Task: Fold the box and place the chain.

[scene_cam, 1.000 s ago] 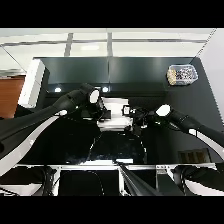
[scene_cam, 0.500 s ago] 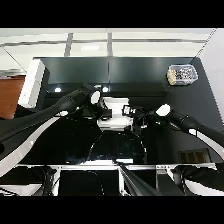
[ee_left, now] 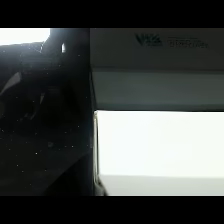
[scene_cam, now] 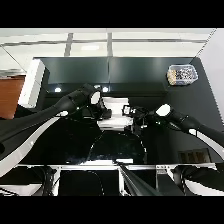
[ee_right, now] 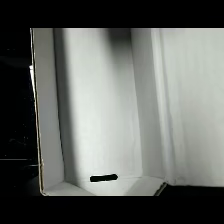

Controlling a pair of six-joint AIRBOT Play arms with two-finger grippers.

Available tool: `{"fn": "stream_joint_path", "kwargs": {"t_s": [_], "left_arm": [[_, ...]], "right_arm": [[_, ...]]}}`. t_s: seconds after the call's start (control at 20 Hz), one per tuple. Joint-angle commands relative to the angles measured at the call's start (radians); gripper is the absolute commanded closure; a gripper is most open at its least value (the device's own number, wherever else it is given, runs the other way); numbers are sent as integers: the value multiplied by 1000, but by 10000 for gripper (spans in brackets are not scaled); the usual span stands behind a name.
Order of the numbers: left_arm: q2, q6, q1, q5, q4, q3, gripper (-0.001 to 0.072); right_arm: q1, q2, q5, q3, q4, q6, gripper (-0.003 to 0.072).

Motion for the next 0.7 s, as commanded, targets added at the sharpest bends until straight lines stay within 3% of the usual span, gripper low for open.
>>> {"fn": "stream_joint_path", "kwargs": {"t_s": [0.0, 0.05, 0.1, 0.45, 0.65], "left_arm": [[-1, 0, -1, 2, -4, 0, 683], [-1, 0, -1, 2, -3, 0, 683], [-1, 0, -1, 2, -3, 0, 683], [0, 31, -1, -2, -3, 0, 682], [0, 31, -1, -2, -4, 0, 682]], "right_arm": [[1, 1, 1, 0, 1, 3, 281], [0, 1, 0, 0, 2, 3, 162], [0, 1, 0, 0, 1, 3, -23], [0, 134, 23, 0, -156, 47, -16], [0, 137, 35, 0, -231, 48, -15]]}}
